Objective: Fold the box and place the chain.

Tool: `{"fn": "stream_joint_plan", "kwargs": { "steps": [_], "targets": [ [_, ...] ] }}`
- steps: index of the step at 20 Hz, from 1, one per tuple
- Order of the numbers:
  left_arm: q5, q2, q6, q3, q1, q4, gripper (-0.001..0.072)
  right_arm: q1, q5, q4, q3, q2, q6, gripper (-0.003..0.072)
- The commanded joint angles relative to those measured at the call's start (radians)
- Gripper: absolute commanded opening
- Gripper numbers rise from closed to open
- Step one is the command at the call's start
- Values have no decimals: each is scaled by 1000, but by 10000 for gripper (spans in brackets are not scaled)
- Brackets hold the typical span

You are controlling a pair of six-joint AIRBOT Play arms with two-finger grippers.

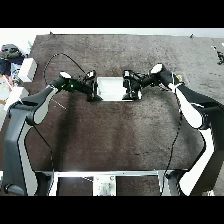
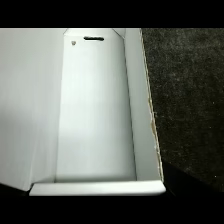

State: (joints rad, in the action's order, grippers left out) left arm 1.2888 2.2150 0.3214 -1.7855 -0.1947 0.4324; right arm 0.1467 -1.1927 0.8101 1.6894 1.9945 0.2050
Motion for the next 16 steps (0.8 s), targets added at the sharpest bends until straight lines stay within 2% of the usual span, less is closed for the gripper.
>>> {"fn": "stream_joint_plan", "kwargs": {
  "steps": [1,5,9,10,11,12,13,16],
  "targets": [
    [1,0,0,0,0,1,443,-1,3,43,1,-45,0,714],
    [1,0,0,0,0,2,444,-16,3,42,1,-98,-23,713],
    [1,0,0,0,0,2,444,-21,0,-9,1,-126,-246,704],
    [1,0,0,0,0,2,443,-20,-8,-27,1,-124,-279,596],
    [1,0,0,0,0,2,444,-18,-31,-37,1,-124,-281,283],
    [1,0,0,0,0,2,444,-18,-53,-55,1,-124,-281,124],
    [2,0,-2,0,0,2,443,-18,-73,-68,1,-124,-281,91],
    [-41,6,-3,0,0,11,443,-16,-102,-149,0,-120,-281,91]
  ]
}}
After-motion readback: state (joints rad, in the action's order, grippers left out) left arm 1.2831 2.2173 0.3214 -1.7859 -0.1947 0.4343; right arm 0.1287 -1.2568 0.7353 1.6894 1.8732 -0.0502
